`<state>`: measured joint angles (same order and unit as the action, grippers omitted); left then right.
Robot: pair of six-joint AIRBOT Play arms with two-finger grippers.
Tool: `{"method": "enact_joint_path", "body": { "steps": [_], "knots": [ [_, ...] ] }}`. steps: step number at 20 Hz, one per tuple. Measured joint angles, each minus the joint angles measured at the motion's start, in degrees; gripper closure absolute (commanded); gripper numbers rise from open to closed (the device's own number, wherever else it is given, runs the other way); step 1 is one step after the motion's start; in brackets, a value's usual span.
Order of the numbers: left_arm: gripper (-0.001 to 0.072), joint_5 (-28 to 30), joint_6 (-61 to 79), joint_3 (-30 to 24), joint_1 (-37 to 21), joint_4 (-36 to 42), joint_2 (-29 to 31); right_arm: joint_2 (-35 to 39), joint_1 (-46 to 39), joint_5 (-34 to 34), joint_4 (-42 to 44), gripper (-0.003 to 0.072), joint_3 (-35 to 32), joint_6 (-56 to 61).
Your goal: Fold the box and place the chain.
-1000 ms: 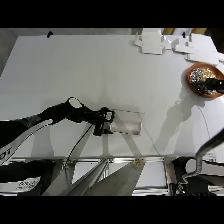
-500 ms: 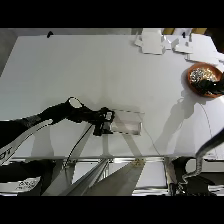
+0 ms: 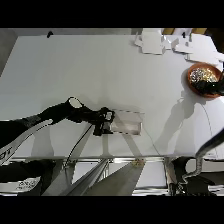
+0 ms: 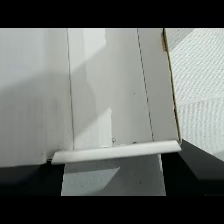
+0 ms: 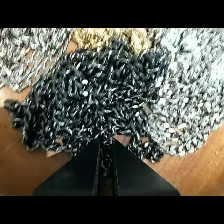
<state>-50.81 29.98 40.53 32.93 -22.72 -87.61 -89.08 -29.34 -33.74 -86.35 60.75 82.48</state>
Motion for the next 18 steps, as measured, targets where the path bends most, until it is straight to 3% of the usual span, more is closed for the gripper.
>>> {"method": "enact_joint_path", "body": {
  "steps": [8,18],
  "knots": [
    [0.0500,0.00,0.00,0.00,0.00,0.00,0.00,10.64,0.00,-7.02,0.63,0.0665,0.00,-0.48],
    [0.0500,0.00,0.00,0.00,0.00,-0.02,0.00,37.35,4.17,-30.82,18.75,0.0666,0.00,-7.98]
  ]
}}
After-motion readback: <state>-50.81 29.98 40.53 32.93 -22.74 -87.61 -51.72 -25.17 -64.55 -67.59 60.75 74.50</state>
